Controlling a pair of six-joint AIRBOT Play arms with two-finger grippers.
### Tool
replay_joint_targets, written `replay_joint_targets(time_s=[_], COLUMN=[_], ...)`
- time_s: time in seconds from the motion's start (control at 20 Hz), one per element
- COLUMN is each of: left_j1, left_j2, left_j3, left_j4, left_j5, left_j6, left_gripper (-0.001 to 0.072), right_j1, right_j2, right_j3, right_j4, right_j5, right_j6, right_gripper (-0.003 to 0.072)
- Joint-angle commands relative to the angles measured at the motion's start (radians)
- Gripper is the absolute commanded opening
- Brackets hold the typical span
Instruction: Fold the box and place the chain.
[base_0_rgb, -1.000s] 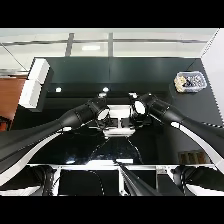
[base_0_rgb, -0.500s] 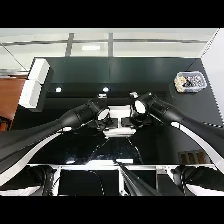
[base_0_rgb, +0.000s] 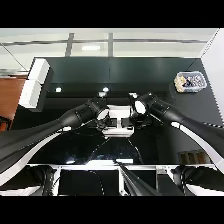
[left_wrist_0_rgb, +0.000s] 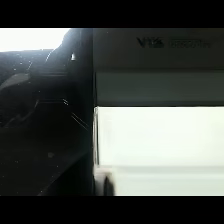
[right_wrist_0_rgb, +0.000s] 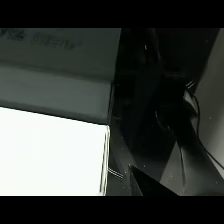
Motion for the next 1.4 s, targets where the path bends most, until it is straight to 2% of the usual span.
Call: replay_joint_targets(time_s=[0.0,0.25,0.4,0.5,0.6,0.65,0.7,0.75,0.85,0.9,0.95,1.05,1.15,1.25,1.35], left_j1=[0.000,0.000,0.000,0.000,0.000,0.000,0.000,0.000,0.000,0.000,0.000,0.000,0.000,0.000,0.000], left_j2=[0.000,0.000,0.000,0.000,0.000,0.000,0.000,0.000,0.000,0.000,0.000,0.000,0.000,0.000,0.000], left_j3=[0.000,0.000,0.000,0.000,0.000,0.000,0.000,0.000,0.000,0.000,0.000,0.000,0.000,0.000,0.000], left_j4=[-0.006,-0.006,-0.006,-0.006,-0.006,-0.006,-0.006,-0.006,-0.006,-0.006,-0.006,-0.006,-0.006,-0.006,-0.006], left_j5=[0.002,0.002,0.002,0.002,0.002,0.002,0.002,0.002,0.002,0.002,0.002,0.002,0.002,0.002,0.002], left_j6=[-0.002,-0.002,-0.002,-0.002,-0.002,-0.002,-0.002,-0.002,-0.002,-0.002,-0.002,-0.002,-0.002,-0.002,-0.002], left_gripper=[0.0029,0.0029,0.0029,0.0029,0.0029,0.0029,0.0029,0.0029,0.0029,0.0029,0.0029,0.0029,0.0029,0.0029,0.0029], right_j1=[0.000,-0.011,-0.027,-0.045,-0.060,-0.084,-0.124,-0.191,-0.364,-0.454,-0.554,-0.712,-0.797,-0.833,-0.858], right_j2=[0.020,0.178,0.306,0.389,0.449,0.459,0.459,0.459,0.455,0.449,0.428,0.336,0.235,0.113,-0.039], right_j3=[0.002,0.002,0.001,0.001,0.000,0.000,-0.003,-0.019,-0.074,-0.109,-0.139,-0.140,-0.082,0.066,0.274], right_j4=[0.002,-0.009,-0.126,-0.294,-0.573,-0.710,-0.787,-0.821,-0.792,-0.755,-0.673,-0.477,-0.374,-0.368,-0.349], right_j5=[0.015,0.058,0.132,0.166,0.162,0.143,0.101,0.009,-0.230,-0.353,-0.455,-0.508,-0.504,-0.429,-0.290], right_j6=[-0.025,-0.080,-0.080,-0.080,-0.078,-0.078,-0.075,-0.075,-0.034,0.003,0.007,-0.023,-0.063,-0.064,-0.062], right_gripper=[0.0385,0.0385,0.0385,0.0366,0.0366,0.0366,0.0366,0.0366,0.0367,0.0460,0.0717,0.0716,0.0716,0.0715,0.0709])
